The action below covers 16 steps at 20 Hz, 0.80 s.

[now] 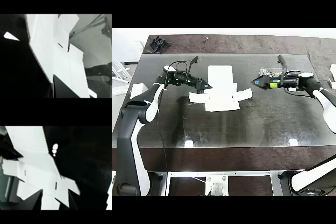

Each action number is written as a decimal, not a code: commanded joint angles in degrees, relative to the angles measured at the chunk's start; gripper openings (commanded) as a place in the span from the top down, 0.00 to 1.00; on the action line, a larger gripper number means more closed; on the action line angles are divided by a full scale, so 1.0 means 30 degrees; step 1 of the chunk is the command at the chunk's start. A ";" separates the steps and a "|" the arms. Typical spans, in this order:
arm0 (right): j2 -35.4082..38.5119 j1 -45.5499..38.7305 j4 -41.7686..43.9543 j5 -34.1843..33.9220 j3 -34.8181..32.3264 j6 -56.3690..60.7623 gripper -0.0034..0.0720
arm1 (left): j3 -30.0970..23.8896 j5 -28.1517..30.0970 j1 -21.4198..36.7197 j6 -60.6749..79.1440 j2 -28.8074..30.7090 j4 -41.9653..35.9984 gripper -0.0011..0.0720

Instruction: Fold the box and place the chain.

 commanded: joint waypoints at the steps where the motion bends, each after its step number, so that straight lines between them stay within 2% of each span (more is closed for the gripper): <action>1: 0.0015 -0.1348 0.3636 0.1902 0.0168 -0.1428 0.44 | 0.0007 -0.0459 -0.0007 0.3191 0.0015 -0.0036 0.96; 5: 0.0007 -0.1355 0.3628 0.2076 0.0146 -0.2069 0.44 | 0.0007 -0.0408 -0.0007 0.5442 0.0036 -0.0044 0.96; 11: 0.0007 -0.0401 0.3614 0.2025 -0.0372 -0.3169 0.44 | -0.0459 -0.1515 -0.0007 0.8998 0.0168 -0.0087 0.96; 16: 0.0000 0.0364 0.3606 0.1399 -0.1231 -0.3402 0.44 | -0.2929 -0.0248 0.0080 1.1999 0.1406 -0.0648 0.96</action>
